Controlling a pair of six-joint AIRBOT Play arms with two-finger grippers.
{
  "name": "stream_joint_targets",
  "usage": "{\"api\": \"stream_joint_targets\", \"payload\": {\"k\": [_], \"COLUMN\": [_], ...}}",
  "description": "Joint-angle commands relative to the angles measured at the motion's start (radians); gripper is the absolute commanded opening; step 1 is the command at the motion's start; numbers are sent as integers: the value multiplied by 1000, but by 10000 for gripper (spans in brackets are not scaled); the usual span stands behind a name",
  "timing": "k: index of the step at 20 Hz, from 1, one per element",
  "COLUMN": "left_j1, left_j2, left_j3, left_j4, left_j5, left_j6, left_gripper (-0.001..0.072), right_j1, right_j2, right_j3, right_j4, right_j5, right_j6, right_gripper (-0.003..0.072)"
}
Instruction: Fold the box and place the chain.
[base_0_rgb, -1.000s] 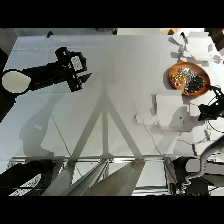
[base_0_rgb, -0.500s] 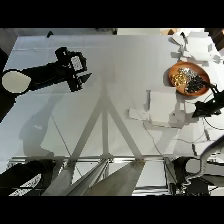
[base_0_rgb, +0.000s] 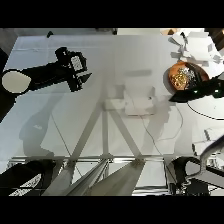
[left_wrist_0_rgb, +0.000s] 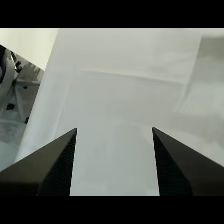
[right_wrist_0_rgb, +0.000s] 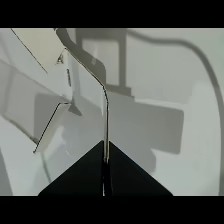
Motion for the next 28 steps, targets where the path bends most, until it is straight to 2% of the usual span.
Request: {"api": "stream_joint_targets", "payload": {"k": [1,5,14,18,28], "left_j1": [0,0,0,0,0], "left_j2": [0,0,0,0,0], "left_j3": [1,1,1,1,1], "left_j4": [0,0,0,0,0], "left_j5": [0,0,0,0,0], "left_j6": [0,0,0,0,0], "left_gripper": [531,531,531,531,531], "right_j1": [73,160,426,519,546], "right_j2": [47,48,48,50,51], "right_j3": [-118,-237,-257,-313,-342], "right_j4": [211,355,462,569,568], "right_j5": [-163,-275,-552,-692,-703], "right_j6": [-103,-228,-255,-238,-234], "right_gripper": [5,5,5,4,8]}}
